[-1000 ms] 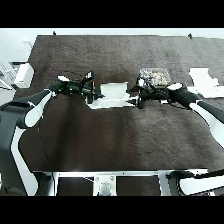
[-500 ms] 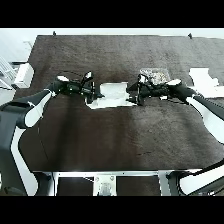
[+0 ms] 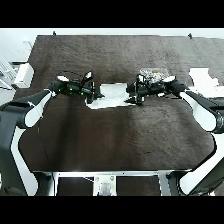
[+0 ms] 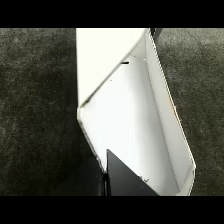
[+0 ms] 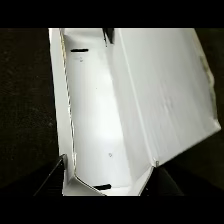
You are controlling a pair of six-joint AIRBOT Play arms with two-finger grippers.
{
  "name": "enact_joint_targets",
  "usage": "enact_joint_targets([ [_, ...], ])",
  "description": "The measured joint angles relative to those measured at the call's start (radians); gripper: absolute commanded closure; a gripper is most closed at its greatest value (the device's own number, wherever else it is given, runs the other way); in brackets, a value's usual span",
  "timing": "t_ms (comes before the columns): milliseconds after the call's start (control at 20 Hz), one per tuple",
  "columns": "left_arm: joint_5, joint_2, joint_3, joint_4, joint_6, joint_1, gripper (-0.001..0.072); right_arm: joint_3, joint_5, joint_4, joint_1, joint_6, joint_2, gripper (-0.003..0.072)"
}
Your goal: Fold the box and place the chain.
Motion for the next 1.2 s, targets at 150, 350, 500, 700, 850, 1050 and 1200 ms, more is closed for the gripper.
enact_joint_targets([
  [150, -0.001, 0.0, 0.0, 0.0, 0.0, 0.0, 0.0689, 0.039, 0.045, -0.027, 0.0, 0.002, -0.036, 0.0065],
  [350, -0.002, 0.0, 0.0, 0.0, 0.0, 0.0, 0.0689, 0.059, 0.077, -0.05, 0.014, 0.009, -0.056, 0.0021],
  [500, -0.003, 0.0, 0.0, 0.002, 0.0, -0.001, 0.0689, 0.064, 0.087, -0.052, 0.035, 0.021, -0.061, 0.0021],
  [700, -0.002, 0.0, 0.0, 0.001, 0.0, -0.001, 0.0689, 0.066, 0.08, -0.052, 0.051, 0.024, -0.063, 0.0022],
  [850, -0.001, 0.0, 0.0, 0.001, 0.0, -0.001, 0.0689, 0.066, 0.073, -0.053, 0.055, 0.027, -0.066, 0.0022],
  [1050, -0.001, 0.0, 0.0, 0.0, 0.0, -0.001, 0.0689, 0.071, 0.068, -0.053, 0.058, 0.015, -0.082, 0.0022],
  [1200, 0.0, 0.0, 0.0, 0.0, 0.0, -0.001, 0.0689, 0.083, 0.068, -0.053, 0.058, 0.008, -0.092, 0.0022],
])
